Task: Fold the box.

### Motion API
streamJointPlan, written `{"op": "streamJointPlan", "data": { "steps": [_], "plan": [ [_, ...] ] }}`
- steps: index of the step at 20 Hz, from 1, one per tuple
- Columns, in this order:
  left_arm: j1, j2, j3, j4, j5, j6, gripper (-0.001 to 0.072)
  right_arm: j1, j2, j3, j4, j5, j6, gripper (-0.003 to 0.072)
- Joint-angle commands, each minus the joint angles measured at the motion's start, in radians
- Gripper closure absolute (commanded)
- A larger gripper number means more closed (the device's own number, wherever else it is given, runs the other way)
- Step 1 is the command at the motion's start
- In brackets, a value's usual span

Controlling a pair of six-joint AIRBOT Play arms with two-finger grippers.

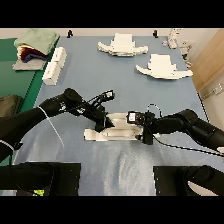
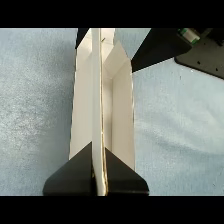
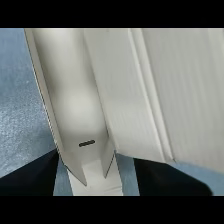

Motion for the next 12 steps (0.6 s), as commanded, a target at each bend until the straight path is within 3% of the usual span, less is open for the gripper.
{"op": "streamJointPlan", "data": {
  "steps": [1, 4, 6, 12],
  "plan": [
    [0.0, 0.0, 0.0, 0.0, 0.0, 0.0, 0.0697, -0.005, -0.006, -0.013, 0.021, 0.015, -0.052, -0.0033],
    [0.0, 0.0, 0.0, 0.0, 0.0, 0.0, 0.0697, -0.04, -0.006, -0.075, 0.204, 0.134, -0.257, -0.0025],
    [0.0, 0.0, 0.0, 0.0, 0.0, 0.0, 0.0697, -0.08, -0.006, -0.107, 0.342, 0.123, -0.39, -0.0025],
    [0.0, 0.0, 0.0, 0.0, 0.0, 0.0, 0.0697, -0.105, -0.008, -0.127, 0.357, 0.082, -0.41, -0.0025]
  ]
}}
